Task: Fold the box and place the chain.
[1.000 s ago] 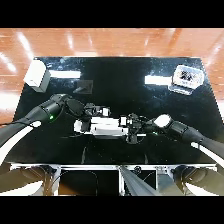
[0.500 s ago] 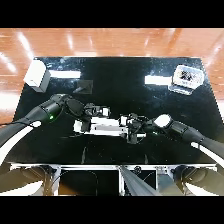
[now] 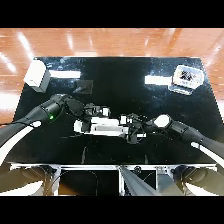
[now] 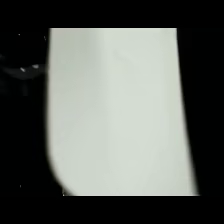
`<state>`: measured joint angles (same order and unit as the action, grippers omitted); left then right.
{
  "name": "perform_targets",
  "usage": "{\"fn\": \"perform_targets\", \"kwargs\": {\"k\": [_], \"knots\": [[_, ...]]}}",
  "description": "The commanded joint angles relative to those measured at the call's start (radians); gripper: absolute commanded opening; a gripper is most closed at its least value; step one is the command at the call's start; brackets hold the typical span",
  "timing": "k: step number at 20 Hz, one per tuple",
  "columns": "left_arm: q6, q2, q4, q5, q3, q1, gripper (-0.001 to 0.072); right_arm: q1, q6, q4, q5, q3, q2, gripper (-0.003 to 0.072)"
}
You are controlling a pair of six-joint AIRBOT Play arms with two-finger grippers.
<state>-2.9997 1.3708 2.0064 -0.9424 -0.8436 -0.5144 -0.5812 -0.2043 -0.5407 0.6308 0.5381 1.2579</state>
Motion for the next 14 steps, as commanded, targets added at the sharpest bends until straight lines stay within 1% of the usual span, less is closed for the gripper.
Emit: {"fn": "perform_targets", "kwargs": {"k": [1,6,14], "knots": [[0.000,-0.001,-0.005,0.000,0.000,0.000,0.0020,0.000,0.018,-0.018,0.001,0.000,0.000,0.0624],[-0.001,-0.001,-0.005,0.000,0.000,0.000,0.0020,0.000,0.017,-0.018,0.001,0.000,0.000,0.0623],[-0.001,-0.001,-0.005,0.000,0.000,0.000,0.0021,0.000,-0.006,0.042,-0.010,0.001,0.000,0.0623]]}}
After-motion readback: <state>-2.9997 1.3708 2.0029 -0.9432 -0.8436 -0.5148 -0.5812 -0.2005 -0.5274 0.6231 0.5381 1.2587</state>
